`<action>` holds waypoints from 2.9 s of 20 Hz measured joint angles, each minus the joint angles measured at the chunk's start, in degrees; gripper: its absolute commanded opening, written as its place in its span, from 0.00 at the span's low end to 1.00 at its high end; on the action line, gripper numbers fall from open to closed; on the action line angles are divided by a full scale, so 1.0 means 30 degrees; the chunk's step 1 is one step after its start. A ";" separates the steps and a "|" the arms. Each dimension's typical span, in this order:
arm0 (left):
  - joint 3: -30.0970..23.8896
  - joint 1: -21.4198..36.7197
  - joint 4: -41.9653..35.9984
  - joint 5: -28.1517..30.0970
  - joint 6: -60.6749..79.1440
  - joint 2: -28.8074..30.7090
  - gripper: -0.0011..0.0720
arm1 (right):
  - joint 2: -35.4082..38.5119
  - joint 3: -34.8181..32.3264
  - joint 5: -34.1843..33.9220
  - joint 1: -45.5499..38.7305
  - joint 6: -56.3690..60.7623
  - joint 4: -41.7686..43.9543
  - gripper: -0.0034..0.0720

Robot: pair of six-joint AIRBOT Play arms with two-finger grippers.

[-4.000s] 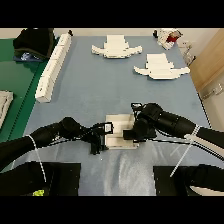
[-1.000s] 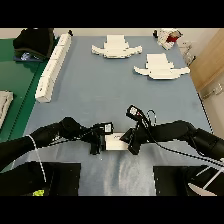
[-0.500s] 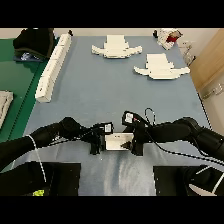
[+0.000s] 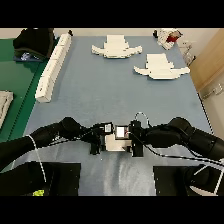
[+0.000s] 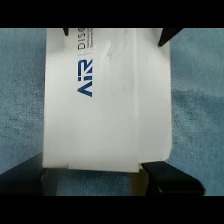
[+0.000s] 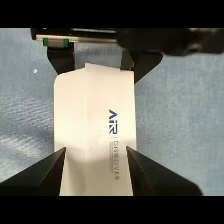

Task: Fold the box.

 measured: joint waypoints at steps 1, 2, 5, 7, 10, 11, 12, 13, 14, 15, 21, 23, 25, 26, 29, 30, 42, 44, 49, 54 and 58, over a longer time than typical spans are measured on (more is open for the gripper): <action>0.0000 0.0000 0.0000 -0.0007 0.0000 0.0000 0.71 | -0.0022 0.0007 0.0131 0.0087 0.0015 -0.0219 0.83; 0.0000 0.0000 0.0000 0.0000 0.0000 0.0000 0.71 | -0.0044 0.0007 0.0226 0.0240 0.0197 -0.0474 0.83; 0.0000 0.0000 0.0000 0.0000 0.0000 0.0000 0.71 | 0.0109 0.0015 0.0510 0.1479 0.2222 -0.2455 0.82; 0.0000 0.0000 0.0000 0.0000 0.0000 0.0000 0.71 | 0.0189 0.0015 0.0590 0.2761 0.4889 -0.5005 0.82; 0.0000 0.0000 0.0007 0.0000 0.0007 0.0000 0.71 | 0.0058 0.0015 0.0721 0.4495 0.8903 -0.8867 0.78; 0.0000 0.0000 0.0007 0.0007 0.0007 0.0000 0.71 | -0.0036 0.0007 0.0765 0.4852 0.9799 -0.9697 0.76; 0.0000 0.0000 0.0007 0.0007 0.0007 0.0000 0.71 | -0.0146 0.0000 0.0787 0.5129 1.0557 -1.0382 0.73; 0.0000 0.0000 0.0007 0.0007 0.0007 0.0000 0.71 | -0.0233 -0.0007 0.0801 0.5326 1.1052 -1.0863 0.72; 0.0000 0.0000 0.0000 0.0007 0.0007 0.0000 0.71 | -0.0299 -0.0015 0.0823 0.5472 1.1475 -1.1264 0.72; 0.0000 0.0000 0.0000 0.0007 0.0000 0.0000 0.71 | -0.0335 -0.0015 0.0831 0.5566 1.1788 -1.1577 0.72; 0.0000 0.0000 -0.0036 0.0044 -0.0066 0.0000 0.71 | 0.0102 -0.0029 0.0758 0.5792 1.2509 -1.2378 0.58; 0.0000 0.0000 -0.0022 0.0036 -0.0015 0.0000 0.71 | 0.0386 -0.0022 0.0831 0.5807 1.2568 -1.2495 0.58; 0.0000 0.0000 0.0000 0.0029 0.0007 0.0000 0.71 | 0.0648 -0.0022 0.1005 0.5814 1.2604 -1.2568 0.58; 0.0000 0.0000 0.0007 0.0029 0.0007 0.0000 0.71 | 0.0758 -0.0022 0.1020 0.5814 1.2641 -1.2575 0.58; 0.0000 0.0000 0.0029 0.0015 0.0029 0.0000 0.71 | 0.0969 -0.0015 0.1311 0.5814 1.2648 -1.2633 0.58; 0.0000 0.0000 0.0029 0.0007 0.0029 0.0000 0.71 | 0.0998 -0.0015 0.1355 0.5814 1.2648 -1.2626 0.58; 0.0000 0.0000 0.0000 0.0000 0.0000 0.0000 0.71 | 0.0503 -0.0015 0.1596 0.5821 1.2641 -1.2364 0.31; 0.0000 0.0000 0.0000 0.0000 0.0007 -0.0007 0.71 | 0.0364 -0.0015 0.1639 0.5821 1.2648 -1.2116 0.31; 0.0000 0.0000 0.0007 0.0000 0.0007 0.0000 0.71 | 0.0095 -0.0015 0.1639 0.5821 1.2641 -1.1489 0.31; 0.0000 0.0000 0.0029 -0.0007 0.0066 0.0000 0.71 | 0.0189 -0.0015 0.1625 0.5807 1.2641 -1.1300 0.60; 0.0000 0.0000 0.0022 -0.0007 0.0022 0.0000 0.71 | 0.1224 0.0044 0.1472 0.5814 1.2721 -1.1213 0.47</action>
